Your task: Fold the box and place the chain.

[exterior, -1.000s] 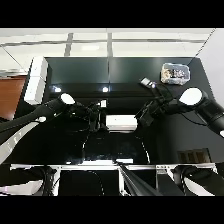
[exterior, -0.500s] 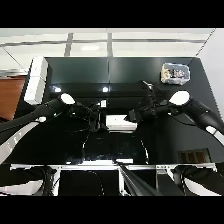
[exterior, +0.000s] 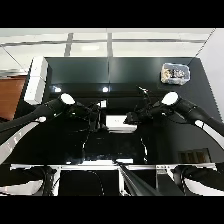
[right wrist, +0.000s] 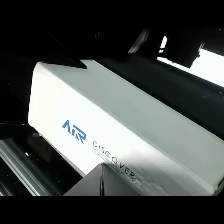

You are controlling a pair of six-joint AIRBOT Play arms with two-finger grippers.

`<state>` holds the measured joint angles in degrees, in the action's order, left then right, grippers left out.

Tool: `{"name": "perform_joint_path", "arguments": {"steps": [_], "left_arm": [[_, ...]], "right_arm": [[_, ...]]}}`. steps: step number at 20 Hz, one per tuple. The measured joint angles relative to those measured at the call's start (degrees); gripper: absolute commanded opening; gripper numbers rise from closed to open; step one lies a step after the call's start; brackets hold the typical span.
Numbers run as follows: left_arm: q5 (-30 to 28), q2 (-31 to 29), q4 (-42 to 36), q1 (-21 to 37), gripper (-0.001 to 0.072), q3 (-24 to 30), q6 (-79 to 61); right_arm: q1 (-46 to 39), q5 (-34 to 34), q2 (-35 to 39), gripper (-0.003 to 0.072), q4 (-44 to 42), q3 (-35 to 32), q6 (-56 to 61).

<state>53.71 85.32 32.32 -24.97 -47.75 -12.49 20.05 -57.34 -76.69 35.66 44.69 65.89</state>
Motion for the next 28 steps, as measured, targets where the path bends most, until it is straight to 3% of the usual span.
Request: {"name": "perform_joint_path", "arguments": {"steps": [5, 9, 11, 14, 17, 21, 28], "left_arm": [[0.04, 0.00, -0.07, 0.00, 0.0440, 0.00, 0.11], [0.04, -0.02, -0.15, 0.04, 0.0445, 0.00, 0.42], [-0.22, -0.37, 0.28, 0.09, 0.0716, -0.02, 0.44], [-0.07, -2.12, 1.01, 0.37, 0.0716, -0.20, 1.70], [3.80, -5.22, 3.89, 0.72, 0.0716, -1.53, 7.15], [7.15, -8.02, 5.40, -0.57, 0.0711, -5.86, 16.68], [1.90, 0.04, 6.23, -7.93, 0.0711, -16.98, 23.45]], "right_arm": [[-0.31, -0.55, 0.15, 0.0013, 1.20, 0.72, 0.07], [-4.50, -8.31, 5.90, 0.0013, 2.73, 4.00, -1.20], [-8.26, -13.11, 10.99, 0.0013, 3.63, 4.92, -1.29], [-14.23, -17.94, 18.88, 0.0013, 7.91, 5.55, 0.83], [-19.80, -22.05, 25.00, 0.0013, 14.19, 5.84, 3.56], [-23.87, -23.65, 28.44, 0.0013, 18.05, 5.95, 5.14], [-25.38, -19.69, 29.62, 0.0013, 21.11, 5.95, 5.70]]}}
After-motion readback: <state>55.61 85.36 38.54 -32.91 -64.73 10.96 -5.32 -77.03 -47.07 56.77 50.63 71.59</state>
